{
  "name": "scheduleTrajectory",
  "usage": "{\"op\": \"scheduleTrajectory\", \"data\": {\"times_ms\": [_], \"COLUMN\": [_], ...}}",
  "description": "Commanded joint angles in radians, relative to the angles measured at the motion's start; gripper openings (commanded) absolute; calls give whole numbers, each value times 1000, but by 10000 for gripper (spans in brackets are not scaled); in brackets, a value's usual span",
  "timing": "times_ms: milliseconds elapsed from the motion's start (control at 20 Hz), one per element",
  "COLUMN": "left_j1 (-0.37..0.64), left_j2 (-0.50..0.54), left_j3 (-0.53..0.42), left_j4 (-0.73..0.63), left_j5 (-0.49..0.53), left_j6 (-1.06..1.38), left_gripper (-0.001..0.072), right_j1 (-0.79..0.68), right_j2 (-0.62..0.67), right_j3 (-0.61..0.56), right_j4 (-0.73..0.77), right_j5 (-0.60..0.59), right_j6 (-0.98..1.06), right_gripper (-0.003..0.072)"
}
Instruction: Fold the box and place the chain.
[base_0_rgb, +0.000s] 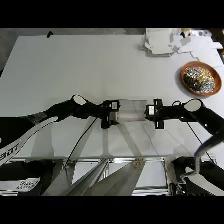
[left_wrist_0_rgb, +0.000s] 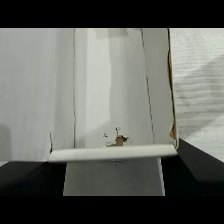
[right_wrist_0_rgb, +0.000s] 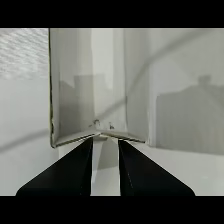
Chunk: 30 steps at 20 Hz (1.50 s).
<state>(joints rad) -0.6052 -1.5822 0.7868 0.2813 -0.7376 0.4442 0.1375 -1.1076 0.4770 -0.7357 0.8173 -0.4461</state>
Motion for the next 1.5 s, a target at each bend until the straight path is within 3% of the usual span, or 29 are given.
{"op": "scheduleTrajectory", "data": {"times_ms": [0,200,300,550,600,700,900,1100,1150,1350,1450], "left_j1": [-1,-1,-1,-1,-1,-1,-1,-1,-1,-1,-1], "left_j2": [0,0,0,0,0,0,0,0,0,0,0], "left_j3": [0,0,0,0,0,0,0,0,0,0,0], "left_j4": [0,0,0,0,0,0,0,0,0,0,0], "left_j5": [1,0,1,1,1,1,1,1,0,0,1], "left_j6": [0,0,0,0,0,0,0,0,0,0,0], "left_gripper": [70,70,70,70,70,70,70,70,70,70,70], "right_j1": [37,38,38,37,37,37,13,-97,-142,-309,-349], "right_j2": [-23,-74,-93,-91,-83,-43,76,251,286,305,284], "right_j3": [-1,-1,-1,-1,-1,-1,0,0,0,-1,-1], "right_j4": [48,133,134,125,101,-10,-178,-178,-184,-304,-396], "right_j5": [3,0,-4,-17,-22,-23,-5,-71,-79,-77,-21], "right_j6": [-8,-8,-7,32,72,211,536,908,983,1426,1630], "right_gripper": [157,204,392,409,403,283,165,135,23,16,16]}}
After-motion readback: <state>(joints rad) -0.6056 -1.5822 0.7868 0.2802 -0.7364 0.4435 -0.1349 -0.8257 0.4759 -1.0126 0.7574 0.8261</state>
